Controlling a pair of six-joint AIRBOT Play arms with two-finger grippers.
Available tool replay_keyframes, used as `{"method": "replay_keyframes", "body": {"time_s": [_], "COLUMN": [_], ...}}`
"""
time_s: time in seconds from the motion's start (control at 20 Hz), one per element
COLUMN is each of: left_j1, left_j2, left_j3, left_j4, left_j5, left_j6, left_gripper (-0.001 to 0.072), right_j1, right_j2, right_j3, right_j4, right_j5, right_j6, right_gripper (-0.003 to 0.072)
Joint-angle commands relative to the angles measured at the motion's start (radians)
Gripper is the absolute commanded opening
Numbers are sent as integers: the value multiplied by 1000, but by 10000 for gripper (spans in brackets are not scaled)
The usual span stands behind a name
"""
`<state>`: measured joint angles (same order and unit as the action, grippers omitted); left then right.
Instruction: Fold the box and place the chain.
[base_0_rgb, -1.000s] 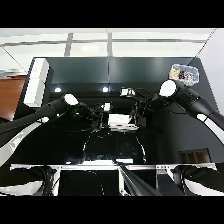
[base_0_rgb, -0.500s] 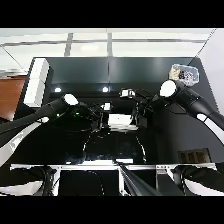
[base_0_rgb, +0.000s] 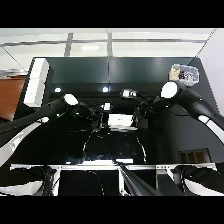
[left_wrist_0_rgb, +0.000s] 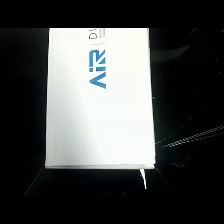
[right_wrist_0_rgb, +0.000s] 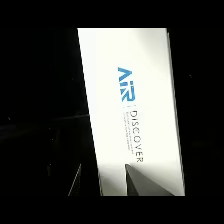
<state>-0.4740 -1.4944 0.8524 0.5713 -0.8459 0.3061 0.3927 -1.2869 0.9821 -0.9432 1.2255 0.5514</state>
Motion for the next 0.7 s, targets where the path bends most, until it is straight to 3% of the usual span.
{"method": "replay_keyframes", "body": {"time_s": [0.0,0.05,0.1,0.15,0.25,0.4,0.5,0.65], "left_j1": [0,0,0,0,0,0,0,0], "left_j2": [0,0,0,0,0,0,0,0], "left_j3": [1,1,1,1,1,1,1,1], "left_j4": [0,0,0,0,0,0,0,0], "left_j5": [0,0,0,0,0,0,0,0], "left_j6": [1,1,1,1,1,1,1,1], "left_gripper": [444,443,444,443,444,444,443,443], "right_j1": [-57,-95,-126,-151,-166,-143,-114,-104], "right_j2": [59,69,70,70,69,63,53,25], "right_j3": [8,-9,-39,-87,-189,-294,-301,-301], "right_j4": [20,71,140,235,429,704,696,669], "right_j5": [45,100,148,166,103,-82,-190,-259], "right_j6": [325,368,389,387,388,388,394,443], "right_gripper": [276,134,40,15,15,15,15,15]}}
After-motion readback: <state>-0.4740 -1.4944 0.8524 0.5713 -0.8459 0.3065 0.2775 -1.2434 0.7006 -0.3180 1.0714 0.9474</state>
